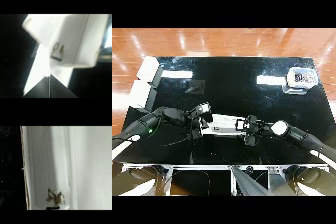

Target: Fold the box and place the chain.

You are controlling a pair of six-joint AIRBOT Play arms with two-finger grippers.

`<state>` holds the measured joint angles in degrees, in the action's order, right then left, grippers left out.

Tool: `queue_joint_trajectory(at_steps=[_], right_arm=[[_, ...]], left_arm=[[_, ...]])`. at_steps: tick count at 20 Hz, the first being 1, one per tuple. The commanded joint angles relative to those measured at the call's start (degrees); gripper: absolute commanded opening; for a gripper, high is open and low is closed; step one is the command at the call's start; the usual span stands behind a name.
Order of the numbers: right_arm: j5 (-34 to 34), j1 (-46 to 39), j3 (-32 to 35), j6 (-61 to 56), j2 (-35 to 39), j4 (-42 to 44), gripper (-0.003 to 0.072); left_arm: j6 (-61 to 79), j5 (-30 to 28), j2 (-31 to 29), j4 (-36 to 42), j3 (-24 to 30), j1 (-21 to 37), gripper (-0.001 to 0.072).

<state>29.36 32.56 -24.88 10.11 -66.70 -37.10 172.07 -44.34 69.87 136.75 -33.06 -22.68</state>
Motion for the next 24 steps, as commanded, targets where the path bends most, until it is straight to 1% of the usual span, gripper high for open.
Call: queue_joint_trajectory(at_steps=[1, 3, 4, 8, 12, 20, 24], right_arm=[[0.00, 0.07, 0.00, -0.02, -0.02, 0.00, 0.0499], [0.00, 0.07, 0.02, -0.02, -0.02, 0.00, 0.0499], [0.00, 0.07, 0.00, -0.02, -0.02, 0.00, 0.0499], [0.00, 0.07, 0.02, -0.02, -0.02, 0.00, 0.0499], [0.00, 0.07, 0.00, -0.04, -0.13, 0.00, 0.0499], [0.00, 0.07, 0.00, -0.02, -0.90, 0.00, 0.0499], [0.00, 0.07, 0.00, -0.02, -0.90, 0.00, 0.0499]], left_arm=[[0.00, 3.21, 0.07, -1.79, -0.02, 1.36, 0.0020], [0.00, 5.81, 0.35, 0.92, -0.02, 1.07, 0.0022], [0.00, 6.08, 0.68, 2.19, -0.07, 0.85, 0.0022], [0.00, 5.75, 2.14, 2.32, -0.09, -0.98, 0.0021], [0.00, 4.35, 2.19, 2.40, -0.09, -2.51, 0.0021], [0.00, 4.55, 2.19, 3.52, -0.15, -5.92, 0.0022], [0.00, 4.46, 2.19, 3.48, -1.01, -7.08, 0.0022]])
